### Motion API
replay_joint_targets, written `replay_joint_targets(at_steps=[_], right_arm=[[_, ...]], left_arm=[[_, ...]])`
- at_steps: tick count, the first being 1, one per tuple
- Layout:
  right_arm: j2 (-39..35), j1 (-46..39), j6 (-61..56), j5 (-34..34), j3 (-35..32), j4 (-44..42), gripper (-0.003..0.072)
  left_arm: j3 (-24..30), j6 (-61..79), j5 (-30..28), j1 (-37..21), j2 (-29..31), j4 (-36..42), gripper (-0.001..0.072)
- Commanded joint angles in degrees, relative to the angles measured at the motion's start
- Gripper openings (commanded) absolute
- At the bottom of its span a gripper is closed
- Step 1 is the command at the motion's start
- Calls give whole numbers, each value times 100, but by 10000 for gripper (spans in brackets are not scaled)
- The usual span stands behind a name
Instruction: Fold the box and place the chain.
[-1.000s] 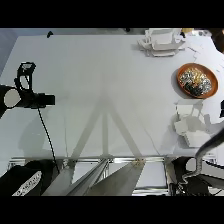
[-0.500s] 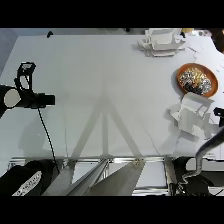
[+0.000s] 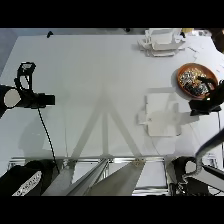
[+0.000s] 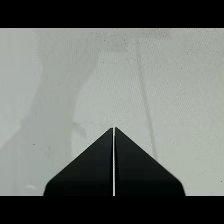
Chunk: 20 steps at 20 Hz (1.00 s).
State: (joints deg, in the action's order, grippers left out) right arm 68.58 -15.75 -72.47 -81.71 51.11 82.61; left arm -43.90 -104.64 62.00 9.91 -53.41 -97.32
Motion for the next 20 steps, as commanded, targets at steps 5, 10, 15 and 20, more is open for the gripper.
replay_joint_targets(at_steps=[5,10,15,20], right_arm=[[-1961,1816,-44,2096,-1880,-1700,15],[-2048,2540,-275,2448,-1952,-1696,15],[-2048,2771,-275,2599,-1952,-1703,15],[-2048,2771,-273,2592,-1952,-1703,15]], left_arm=[[2,2,-2,-4,2,-2,10],[2,2,-55,-2,2,2,10],[9,2,-479,-2,-11,0,10],[7,389,-826,20,-37,479,690]])
